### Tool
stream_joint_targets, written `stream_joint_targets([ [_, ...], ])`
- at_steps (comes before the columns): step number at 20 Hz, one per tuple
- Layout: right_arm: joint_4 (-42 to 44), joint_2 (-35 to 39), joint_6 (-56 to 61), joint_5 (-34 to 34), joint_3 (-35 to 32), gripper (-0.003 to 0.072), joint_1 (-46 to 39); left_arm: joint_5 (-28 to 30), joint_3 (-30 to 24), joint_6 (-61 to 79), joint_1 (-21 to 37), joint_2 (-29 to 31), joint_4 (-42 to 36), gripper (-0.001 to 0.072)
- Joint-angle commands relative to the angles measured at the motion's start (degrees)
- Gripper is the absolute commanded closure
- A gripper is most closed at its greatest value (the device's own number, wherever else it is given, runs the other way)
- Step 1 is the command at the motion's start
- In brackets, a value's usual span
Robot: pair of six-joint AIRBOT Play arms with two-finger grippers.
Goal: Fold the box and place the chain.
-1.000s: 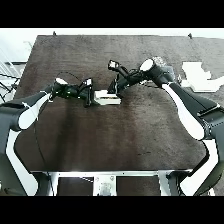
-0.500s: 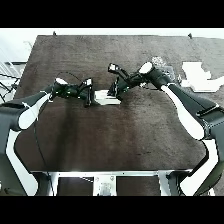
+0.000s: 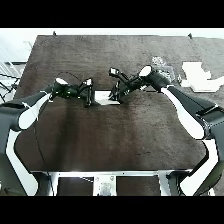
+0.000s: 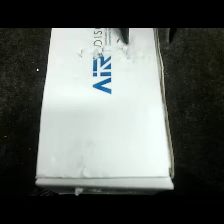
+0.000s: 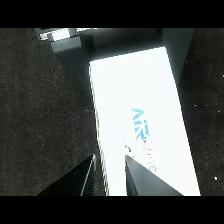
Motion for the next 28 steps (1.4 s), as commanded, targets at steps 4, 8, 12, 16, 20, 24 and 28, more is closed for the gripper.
stream_joint_targets([
  [4, 6.47, 0.13, -0.13, 2.21, 3.56, 0.0439, -0.02, 0.04, 0.0, -0.04, 0.0, 0.0, -0.04, 0.0292],
  [8, 7.63, -0.24, -0.13, 1.9, 2.43, 0.061, 0.04, 0.02, 0.0, -0.04, 0.0, 0.0, -0.04, 0.0292],
  [12, 7.61, -4.39, 0.35, 1.86, 1.29, 0.0681, 0.04, 0.0, 0.0, -0.04, 0.0, 0.0, -0.04, 0.0292],
  [16, 7.58, -6.91, 2.73, 1.6, 1.27, 0.068, 0.04, 0.0, 0.0, -0.04, 0.0, 0.0, -0.04, 0.0292],
  [20, 10.99, -2.75, 2.6, 3.65, 1.36, 0.0681, -0.02, 0.0, 0.0, -0.04, 0.0, 0.0, -0.04, 0.0292],
  [24, 12.11, 7.58, 3.17, 3.61, 1.29, 0.0682, -0.46, 0.0, 0.0, -0.02, 0.0, 0.0, -0.07, 0.0292],
  [28, 12.09, 21.07, 8.22, 3.26, -3.43, 0.0684, -3.41, 0.0, 0.02, 0.02, 0.0, 0.0, -0.24, 0.0292],
])
